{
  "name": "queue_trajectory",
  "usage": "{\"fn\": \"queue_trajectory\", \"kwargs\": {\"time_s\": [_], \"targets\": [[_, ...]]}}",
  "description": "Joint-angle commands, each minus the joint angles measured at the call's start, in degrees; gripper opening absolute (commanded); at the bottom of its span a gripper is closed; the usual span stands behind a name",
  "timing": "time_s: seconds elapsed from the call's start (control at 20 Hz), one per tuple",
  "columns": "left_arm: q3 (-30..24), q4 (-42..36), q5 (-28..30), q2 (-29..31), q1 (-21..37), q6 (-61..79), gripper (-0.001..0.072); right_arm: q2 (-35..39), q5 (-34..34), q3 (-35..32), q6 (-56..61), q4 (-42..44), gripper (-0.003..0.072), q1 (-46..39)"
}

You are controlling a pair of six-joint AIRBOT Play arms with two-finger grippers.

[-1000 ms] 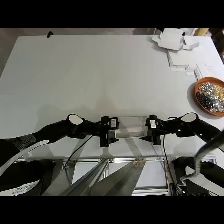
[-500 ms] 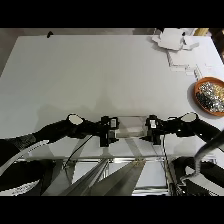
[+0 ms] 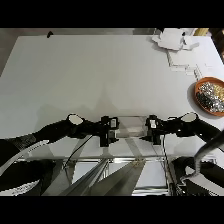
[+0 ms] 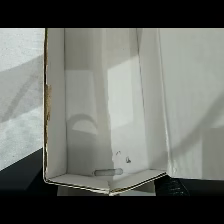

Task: Fold the box and place the chain.

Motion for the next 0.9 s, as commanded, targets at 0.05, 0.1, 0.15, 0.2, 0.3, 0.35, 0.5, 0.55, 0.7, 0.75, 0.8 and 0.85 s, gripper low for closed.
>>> {"fn": "queue_trajectory", "kwargs": {"time_s": [0.05, 0.1, 0.15, 0.2, 0.3, 0.35, 0.5, 0.55, 0.7, 0.75, 0.8, 0.85], "targets": [[0.04, 0.00, 0.00, -0.02, -0.02, 0.00, 0.0208, 0.07, 1.66, 0.09, 2.56, 1.51, 0.0428, 0.04], [0.04, 0.02, 0.00, -0.02, -0.02, 0.00, 0.0208, 0.09, 1.16, 0.09, 5.44, 1.40, 0.0580, 0.02], [0.04, 0.02, 0.00, -0.02, -0.02, 0.00, 0.0208, 0.11, 0.50, 0.09, 7.96, 0.98, 0.0710, 0.04], [0.04, 0.00, 0.00, -0.02, -0.02, 0.00, 0.0208, 0.39, 0.52, 0.15, 9.68, 0.11, 0.0709, 0.02], [0.04, 0.02, -0.02, -0.02, -0.02, 0.00, 0.0208, 2.56, 1.03, 0.66, 14.82, -4.20, 0.0709, 0.04], [0.04, 0.02, 0.00, 0.00, -0.02, 0.00, 0.0208, 4.50, 1.07, 0.85, 18.43, -7.30, 0.0708, 0.04], [0.04, 0.00, -0.02, 0.02, -0.02, -0.02, 0.0208, 12.22, 1.36, 0.90, 30.08, -19.54, 0.0705, 0.04], [0.04, 0.02, -0.02, 0.02, -0.02, -0.02, 0.0208, 14.51, 1.75, 0.90, 34.60, -24.61, 0.0705, 0.04], [0.04, 0.02, -0.02, 0.02, -0.02, 0.00, 0.0208, 21.20, 5.03, 0.90, 45.09, -37.55, 0.0704, 0.04], [0.04, 0.00, 0.00, 0.02, -0.02, 0.00, 0.0208, 23.30, 6.47, 0.90, 46.77, -39.19, 0.0702, 0.04], [0.04, 0.02, -0.02, 0.02, -0.02, 0.00, 0.0208, 25.92, 7.67, 0.90, 47.15, -39.26, 0.0694, 0.04], [0.04, 0.02, -0.02, 0.02, -0.02, 0.00, 0.0208, 29.00, 8.33, 0.90, 47.12, -39.06, 0.0684, 0.04]]}}
